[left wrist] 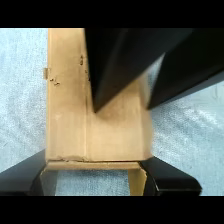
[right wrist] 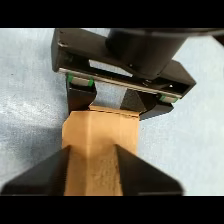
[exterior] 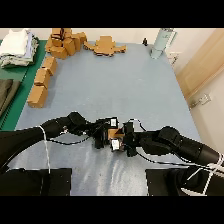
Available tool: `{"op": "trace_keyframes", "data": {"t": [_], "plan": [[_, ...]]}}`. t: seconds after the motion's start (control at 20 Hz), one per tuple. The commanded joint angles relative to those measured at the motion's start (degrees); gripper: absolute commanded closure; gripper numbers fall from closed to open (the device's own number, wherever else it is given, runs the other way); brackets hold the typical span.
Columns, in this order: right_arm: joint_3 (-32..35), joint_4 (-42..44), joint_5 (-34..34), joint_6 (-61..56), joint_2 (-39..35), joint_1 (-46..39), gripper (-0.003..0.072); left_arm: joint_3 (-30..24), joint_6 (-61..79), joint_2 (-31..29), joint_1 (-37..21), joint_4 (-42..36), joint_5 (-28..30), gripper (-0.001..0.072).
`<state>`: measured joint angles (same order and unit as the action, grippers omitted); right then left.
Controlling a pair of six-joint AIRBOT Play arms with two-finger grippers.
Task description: Fold the box.
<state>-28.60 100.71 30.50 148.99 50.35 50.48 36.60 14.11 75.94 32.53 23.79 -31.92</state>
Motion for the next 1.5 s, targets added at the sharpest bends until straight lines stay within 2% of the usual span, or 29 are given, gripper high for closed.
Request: {"op": "trace_keyframes", "data": {"t": [0.0, 0.3, 0.35, 0.4, 0.45, 0.5, 0.7, 0.9, 1.45], "plan": [[0.0, 0.2, 1.6, 0.0, -0.1, 0.0, 0.0200, 0.0, 0.0, 0.0, 0.0, 0.0, 0.0, 0.0410], [0.0, -3.2, -0.6, 0.0, 0.4, 0.0, 0.0219, 0.0, 0.0, 0.0, 0.0, 0.0, 0.0, 0.0410], [0.0, -3.5, -0.5, 0.0, 0.4, 0.0, 0.0280, 0.0, 0.0, 0.0, 0.0, 0.0, 0.0, 0.0410], [0.0, -3.4, -0.4, 0.0, 0.4, 0.0, 0.0292, 0.0, 0.0, 0.0, 0.0, 0.0, 0.0, 0.0410], [0.0, -3.4, -0.1, -0.1, 0.3, 0.0, 0.0382, 0.0, 0.0, 0.0, 0.0, 0.0, 0.0, 0.0410], [0.0, -3.5, 0.2, -0.6, 0.2, 0.0, 0.0418, 0.0, 0.0, 0.0, 0.0, 0.0, 0.0, 0.0410], [0.0, -3.9, 0.6, -1.5, -0.7, 0.2, 0.0418, 0.0, 0.0, 0.0, 0.0, 0.0, 0.0, 0.0410], [0.0, -9.3, 0.6, -7.2, -1.8, 1.8, 0.0418, 0.0, 0.0, 0.0, 0.0, 0.0, 0.0, 0.0410], [0.0, -9.5, 1.4, -7.1, -7.5, 1.8, 0.0418, 0.0, 0.0, 0.0, 0.0, 0.0, 0.0, 0.0410]]}}
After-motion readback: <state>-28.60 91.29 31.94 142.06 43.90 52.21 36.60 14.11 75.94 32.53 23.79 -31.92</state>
